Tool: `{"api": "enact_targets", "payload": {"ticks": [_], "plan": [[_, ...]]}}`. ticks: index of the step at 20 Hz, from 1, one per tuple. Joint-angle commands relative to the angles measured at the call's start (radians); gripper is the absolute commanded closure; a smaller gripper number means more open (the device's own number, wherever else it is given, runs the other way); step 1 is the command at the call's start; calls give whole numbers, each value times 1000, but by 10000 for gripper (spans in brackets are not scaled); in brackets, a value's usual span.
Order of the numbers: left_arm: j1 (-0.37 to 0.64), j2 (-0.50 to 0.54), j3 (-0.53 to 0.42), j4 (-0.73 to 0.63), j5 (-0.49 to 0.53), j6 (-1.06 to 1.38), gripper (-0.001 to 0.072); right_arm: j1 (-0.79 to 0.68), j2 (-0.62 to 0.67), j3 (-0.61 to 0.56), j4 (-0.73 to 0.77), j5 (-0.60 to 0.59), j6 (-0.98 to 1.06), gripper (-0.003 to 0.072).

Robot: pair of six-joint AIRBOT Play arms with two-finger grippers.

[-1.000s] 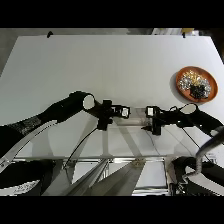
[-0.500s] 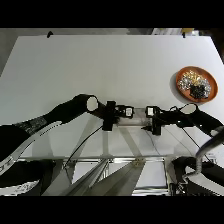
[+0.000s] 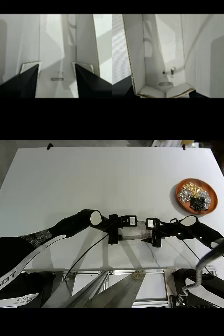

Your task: Fold the box and place the chain.

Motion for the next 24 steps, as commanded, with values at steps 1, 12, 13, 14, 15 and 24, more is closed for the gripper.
{"api": "enact_targets", "payload": {"ticks": [1,12,13,14,15,24], "plan": [[-1,-1,0,2,-3,-96,157,0,1,0,0,0,0,350],[55,183,0,164,-163,-578,706,0,1,0,0,0,0,350],[71,212,0,210,-179,-694,707,0,1,0,0,0,0,350],[89,236,0,249,-194,-800,707,0,1,0,0,0,0,350],[110,254,0,293,-206,-908,707,0,1,0,0,0,0,350],[226,230,-127,359,-175,-1310,706,0,1,0,0,0,0,350]]}}
